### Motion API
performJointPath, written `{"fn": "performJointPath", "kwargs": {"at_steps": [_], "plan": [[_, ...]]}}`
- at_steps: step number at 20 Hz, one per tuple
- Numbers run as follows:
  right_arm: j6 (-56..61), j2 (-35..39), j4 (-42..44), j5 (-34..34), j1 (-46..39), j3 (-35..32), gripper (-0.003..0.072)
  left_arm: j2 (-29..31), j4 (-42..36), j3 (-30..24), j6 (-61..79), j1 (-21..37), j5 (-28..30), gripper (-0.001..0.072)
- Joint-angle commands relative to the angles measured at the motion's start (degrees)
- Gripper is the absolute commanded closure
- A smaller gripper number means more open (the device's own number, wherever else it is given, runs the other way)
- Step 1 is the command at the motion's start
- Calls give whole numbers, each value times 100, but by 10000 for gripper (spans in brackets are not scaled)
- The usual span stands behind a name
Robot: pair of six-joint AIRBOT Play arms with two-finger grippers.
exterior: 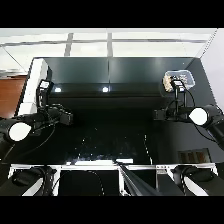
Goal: Fold the box and place the chain.
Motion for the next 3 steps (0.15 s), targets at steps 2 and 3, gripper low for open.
{"fn": "performJointPath", "kwargs": {"at_steps": [2,3], "plan": [[2,7,2,0,2,-2,672,7,7,-9,0,-4,17,684],[2,7,2,2,2,-2,672,7,7,-9,0,-4,17,684]]}}
